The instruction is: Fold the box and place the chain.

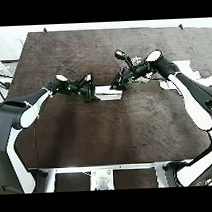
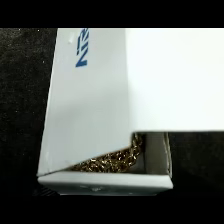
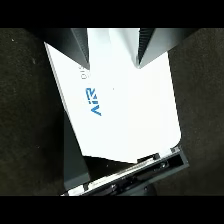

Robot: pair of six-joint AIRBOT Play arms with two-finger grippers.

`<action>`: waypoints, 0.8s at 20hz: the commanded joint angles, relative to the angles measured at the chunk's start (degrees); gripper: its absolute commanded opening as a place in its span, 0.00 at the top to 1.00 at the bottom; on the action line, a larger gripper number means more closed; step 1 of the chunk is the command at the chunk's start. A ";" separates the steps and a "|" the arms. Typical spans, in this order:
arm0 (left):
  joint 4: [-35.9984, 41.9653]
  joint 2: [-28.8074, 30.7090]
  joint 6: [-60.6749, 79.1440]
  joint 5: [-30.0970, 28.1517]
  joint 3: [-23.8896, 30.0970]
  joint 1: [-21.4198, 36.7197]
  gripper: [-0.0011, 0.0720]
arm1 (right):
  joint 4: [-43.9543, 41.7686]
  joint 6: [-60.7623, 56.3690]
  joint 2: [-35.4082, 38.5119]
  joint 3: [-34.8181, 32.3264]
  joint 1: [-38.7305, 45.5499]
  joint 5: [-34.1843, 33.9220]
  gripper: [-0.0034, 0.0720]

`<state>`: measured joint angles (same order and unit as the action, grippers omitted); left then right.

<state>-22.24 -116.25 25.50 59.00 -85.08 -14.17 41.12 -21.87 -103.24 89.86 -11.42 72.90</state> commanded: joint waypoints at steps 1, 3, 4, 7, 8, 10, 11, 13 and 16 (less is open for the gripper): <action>0.00 0.04 0.02 -0.04 -0.02 0.04 0.37 | 0.11 0.94 -0.57 0.04 -0.96 0.04 0.47; 0.00 0.04 0.02 -0.02 -0.02 0.04 0.37 | 0.31 1.55 -0.90 0.00 -1.75 -0.35 0.47; 0.00 0.04 0.02 -0.02 -0.02 0.04 0.37 | 0.44 1.53 -1.16 0.00 -1.75 -0.63 0.47; 0.00 0.04 0.02 -0.02 -0.02 0.04 0.37 | 0.52 1.55 -1.60 0.00 -1.77 -1.81 0.47; 0.00 0.04 0.02 -0.02 -0.02 0.04 0.37 | 0.52 1.55 -1.60 0.00 -1.73 -2.36 0.48; 0.00 0.04 0.02 -0.02 -0.02 0.04 0.37 | 0.57 1.60 -1.60 0.00 -1.73 -3.43 0.48; 0.00 0.04 0.02 -0.02 -0.02 0.04 0.37 | 0.74 1.60 -1.60 0.00 -1.73 -3.93 0.49; 0.00 0.04 0.02 -0.02 -0.02 0.04 0.37 | 1.70 1.57 -1.60 0.00 -1.73 -4.31 0.49; 0.00 0.04 0.02 -0.02 -0.02 0.04 0.37 | 1.79 1.73 -1.57 0.98 -1.66 -0.96 0.48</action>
